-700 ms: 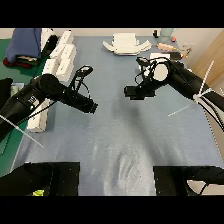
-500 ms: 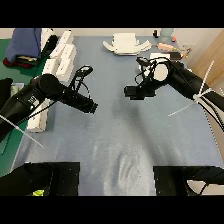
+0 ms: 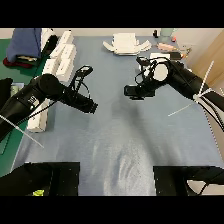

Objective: Fold the box.

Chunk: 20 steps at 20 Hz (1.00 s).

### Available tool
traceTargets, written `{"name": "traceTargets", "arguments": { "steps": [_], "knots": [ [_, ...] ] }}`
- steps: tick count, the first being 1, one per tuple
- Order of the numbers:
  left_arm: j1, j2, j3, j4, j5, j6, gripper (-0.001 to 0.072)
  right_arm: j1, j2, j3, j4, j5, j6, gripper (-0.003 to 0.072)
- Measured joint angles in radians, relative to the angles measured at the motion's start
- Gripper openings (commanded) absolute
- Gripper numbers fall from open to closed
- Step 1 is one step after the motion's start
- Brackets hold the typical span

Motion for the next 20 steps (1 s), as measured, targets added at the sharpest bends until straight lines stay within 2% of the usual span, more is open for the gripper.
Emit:
{"name": "traceTargets", "arguments": {
  "steps": [3,4,5,8,9,10,15,20],
  "knots": [
    [0.0,0.0,0.0,0.0,0.0,0.0,0.0015,-0.01,-0.004,0.009,0.015,-0.012,0.021,0.0007],
    [0.0,0.0,0.0,0.0,0.0,0.0,0.0015,-0.026,-0.005,0.023,0.018,-0.013,0.027,0.0108],
    [0.0,0.0,0.0,0.0,0.0,0.0,0.0015,-0.055,-0.007,0.046,0.018,-0.006,0.029,0.0169],
    [0.0,0.0,0.0,0.0,0.0,0.0,0.0015,-0.198,-0.036,0.163,0.021,0.077,-0.005,0.0182],
    [0.0,0.0,0.0,0.0,0.0,0.0,0.0015,-0.267,-0.058,0.214,0.02,0.111,-0.024,0.0263],
    [0.0,0.0,0.0,0.0,0.0,0.0,0.0015,-0.336,-0.084,0.26,0.02,0.143,-0.042,0.0304],
    [0.0,0.0,0.0,0.0,0.0,0.0,0.0015,-0.686,-0.293,0.464,0.063,0.196,-0.177,0.0304],
    [0.0,0.0,0.0,0.0,0.0,0.0,0.0015,-0.9,-0.505,0.575,0.294,0.063,-0.319,0.0303]
  ]
}}
